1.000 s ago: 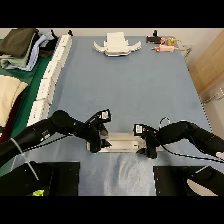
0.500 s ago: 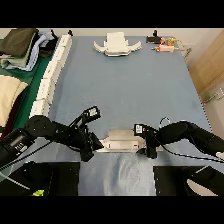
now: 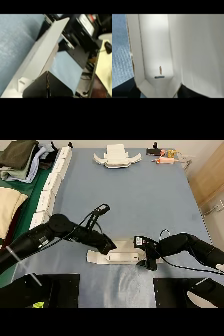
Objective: Fold the box.
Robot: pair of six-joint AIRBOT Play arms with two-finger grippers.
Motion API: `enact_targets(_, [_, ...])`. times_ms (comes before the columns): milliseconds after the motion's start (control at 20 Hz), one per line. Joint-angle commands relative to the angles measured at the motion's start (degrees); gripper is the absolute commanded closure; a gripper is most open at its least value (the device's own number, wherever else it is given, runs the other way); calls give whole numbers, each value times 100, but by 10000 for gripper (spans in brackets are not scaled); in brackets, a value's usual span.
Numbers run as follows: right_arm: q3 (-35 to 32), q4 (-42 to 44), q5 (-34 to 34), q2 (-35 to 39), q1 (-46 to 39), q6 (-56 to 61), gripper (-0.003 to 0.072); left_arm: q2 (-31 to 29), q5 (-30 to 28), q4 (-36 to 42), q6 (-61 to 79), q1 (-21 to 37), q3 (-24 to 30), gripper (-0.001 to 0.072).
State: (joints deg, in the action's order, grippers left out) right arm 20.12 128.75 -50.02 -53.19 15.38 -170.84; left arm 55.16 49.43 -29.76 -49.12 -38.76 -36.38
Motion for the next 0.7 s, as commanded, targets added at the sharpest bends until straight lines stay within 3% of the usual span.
enact_targets(0, [4, 0, 2, 4, -2, 0, 150, 901, -101, 70, -374, 234, -409, 697])
enact_targets(300, [4, 0, 2, 4, -2, 0, 150, 1182, -81, 146, -623, 608, -498, 697])
enact_targets(650, [4, 0, 2, 4, -2, 0, 149, 1873, 262, 153, -841, 350, -498, 697])
